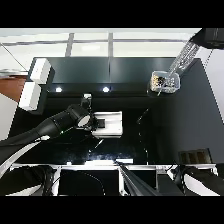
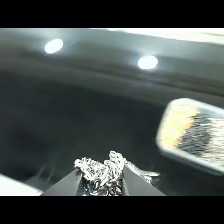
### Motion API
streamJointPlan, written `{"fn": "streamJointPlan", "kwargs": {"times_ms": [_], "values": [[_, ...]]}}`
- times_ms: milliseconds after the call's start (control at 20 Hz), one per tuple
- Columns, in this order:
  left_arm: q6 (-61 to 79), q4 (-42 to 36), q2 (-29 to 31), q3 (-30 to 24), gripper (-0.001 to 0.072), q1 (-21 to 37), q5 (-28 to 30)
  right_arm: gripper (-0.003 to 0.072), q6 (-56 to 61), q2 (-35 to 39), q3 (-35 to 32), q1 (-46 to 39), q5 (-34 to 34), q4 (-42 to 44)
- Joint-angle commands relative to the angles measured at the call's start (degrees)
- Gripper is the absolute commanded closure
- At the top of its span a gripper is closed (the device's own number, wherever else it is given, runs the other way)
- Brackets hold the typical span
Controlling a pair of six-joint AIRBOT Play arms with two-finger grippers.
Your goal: Fold the box and place the chain.
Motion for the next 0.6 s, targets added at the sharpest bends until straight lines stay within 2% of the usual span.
{"fn": "streamJointPlan", "kwargs": {"times_ms": [0,200,550], "values": [[0.0,0.04,-0.04,-0.02,0.0681,0.02,-0.09,0.0664,-2.99,1.46,-0.02,4.57,-5.11,5.64],[0.0,0.02,-0.04,-0.02,0.0681,0.02,-0.09,0.0664,-2.14,1.46,-0.02,14.08,-5.35,5.2],[0.0,0.02,-0.04,-0.02,0.0681,0.02,-0.07,0.0665,0.61,1.4,-0.02,24.33,-4.87,7.58]]}}
